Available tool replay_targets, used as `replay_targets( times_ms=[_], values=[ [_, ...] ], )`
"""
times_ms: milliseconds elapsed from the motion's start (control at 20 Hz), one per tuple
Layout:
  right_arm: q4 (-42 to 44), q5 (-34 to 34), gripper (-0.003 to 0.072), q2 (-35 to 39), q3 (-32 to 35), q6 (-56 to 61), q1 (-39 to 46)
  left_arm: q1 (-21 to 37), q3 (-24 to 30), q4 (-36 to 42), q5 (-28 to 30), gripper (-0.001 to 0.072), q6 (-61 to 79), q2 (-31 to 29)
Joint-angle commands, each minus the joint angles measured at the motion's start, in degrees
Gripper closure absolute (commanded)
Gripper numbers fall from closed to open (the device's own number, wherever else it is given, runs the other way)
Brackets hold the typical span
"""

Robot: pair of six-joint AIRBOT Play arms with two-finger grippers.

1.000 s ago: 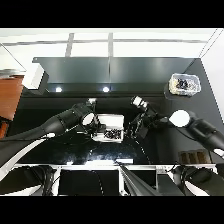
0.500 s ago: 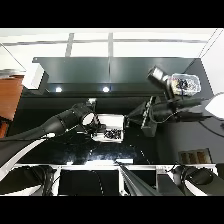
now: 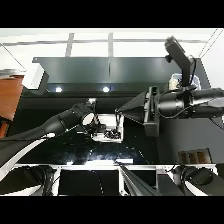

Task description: Fold the box and place the chain.

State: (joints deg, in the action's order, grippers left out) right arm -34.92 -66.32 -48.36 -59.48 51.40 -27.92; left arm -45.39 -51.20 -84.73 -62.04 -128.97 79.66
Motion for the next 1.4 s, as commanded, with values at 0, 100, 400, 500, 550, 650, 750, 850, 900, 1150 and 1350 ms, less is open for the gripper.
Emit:
replay_targets(
  times_ms=[0,100,400,500,550,650,750,850,900,1150,1350],
  values=[
    [-5.4,0.9,0.0662,-2.8,-0.2,4.9,-3.7,0.0,0.0,0.1,0.0,0.0676,0.0,0.0],
    [-10.7,0.8,0.0662,-5.0,0.5,5.4,-5.3,0.0,0.0,0.1,0.0,0.0676,0.0,0.0],
    [-12.2,0.9,0.0661,-10.0,4.3,7.0,-6.1,0.0,0.0,0.1,0.1,0.0676,0.0,0.0],
    [-12.1,2.3,0.0661,-10.0,4.3,7.0,-6.1,0.0,0.0,0.1,0.1,0.0675,0.0,0.0],
    [-12.1,2.6,0.0661,-10.1,4.3,7.0,-6.1,0.0,0.0,0.2,0.1,0.0676,0.0,0.0],
    [-12.2,2.7,0.0661,-10.3,4.3,7.0,-6.1,0.0,0.0,0.2,0.1,0.0676,0.0,0.0],
    [-12.2,2.7,0.0661,-10.5,4.3,7.0,-6.1,0.0,0.0,0.2,0.1,0.0676,0.0,0.0],
    [-12.3,2.4,0.0661,-10.7,4.3,7.0,-6.1,0.0,0.0,0.2,0.1,0.0676,0.0,0.0],
    [-12.6,2.5,0.0660,-10.9,4.8,7.1,-6.1,0.0,0.0,0.2,0.0,0.0676,0.0,0.0],
    [-13.1,5.4,0.0092,-12.1,9.3,8.7,-6.8,0.0,0.0,0.2,0.1,0.0676,0.0,0.0],
    [-13.2,5.2,0.0016,-12.0,9.2,9.8,-5.1,0.0,0.0,0.2,0.0,0.0675,0.0,0.0]
  ],
)
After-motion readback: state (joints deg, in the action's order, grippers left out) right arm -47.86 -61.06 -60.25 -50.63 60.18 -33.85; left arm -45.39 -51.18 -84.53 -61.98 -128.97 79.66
